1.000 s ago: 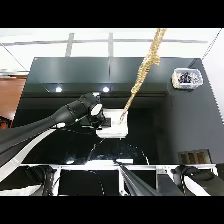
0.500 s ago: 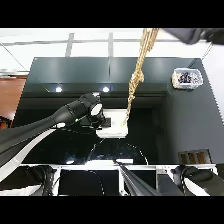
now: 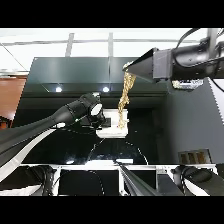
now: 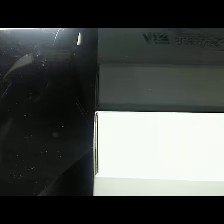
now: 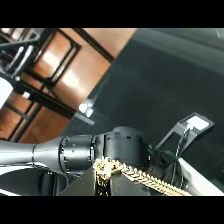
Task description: Fold the box and place the chain.
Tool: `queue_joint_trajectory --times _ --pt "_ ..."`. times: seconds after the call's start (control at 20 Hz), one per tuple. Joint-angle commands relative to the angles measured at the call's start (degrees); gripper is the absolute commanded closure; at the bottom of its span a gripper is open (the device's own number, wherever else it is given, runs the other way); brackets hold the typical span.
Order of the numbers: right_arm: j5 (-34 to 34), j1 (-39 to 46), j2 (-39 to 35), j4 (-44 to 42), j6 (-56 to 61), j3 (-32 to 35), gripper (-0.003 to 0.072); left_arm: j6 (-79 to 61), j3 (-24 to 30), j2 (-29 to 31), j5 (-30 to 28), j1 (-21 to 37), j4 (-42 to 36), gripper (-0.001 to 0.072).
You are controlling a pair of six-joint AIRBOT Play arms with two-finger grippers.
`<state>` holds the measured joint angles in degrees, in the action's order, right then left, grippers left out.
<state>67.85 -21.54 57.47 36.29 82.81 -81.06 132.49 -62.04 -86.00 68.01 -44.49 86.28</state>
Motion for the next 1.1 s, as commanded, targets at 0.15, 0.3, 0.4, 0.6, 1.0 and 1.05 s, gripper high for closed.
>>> queue_joint_trajectory --times 0.15,0.3,0.4,0.6,1.0,1.05 --pt "3.5 -1.0 0.0 6.5 1.5 3.2 0.0673 0.0 0.0 0.0 0.0 0.0 0.0 0.0681" --pt "5.2 -1.0 0.0 8.0 1.9 5.4 0.0673 0.0 0.0 0.0 0.0 0.0 0.0 0.0681" --pt "5.4 -1.0 0.0 8.3 2.1 7.1 0.0673 0.0 0.0 0.0 0.0 0.0 0.0 0.0681" --pt "3.3 -3.3 0.0 8.3 2.3 14.2 0.0673 0.0 0.0 0.0 0.0 0.0 0.0 0.0681" --pt "-6.6 -6.9 0.2 7.5 2.3 23.4 0.0673 0.0 0.0 0.0 0.0 0.0 0.0 0.0681" --pt "-6.5 -7.1 0.3 7.5 2.3 23.5 0.0672 0.0 0.0 0.0 0.0 0.0 0.0 0.0681"
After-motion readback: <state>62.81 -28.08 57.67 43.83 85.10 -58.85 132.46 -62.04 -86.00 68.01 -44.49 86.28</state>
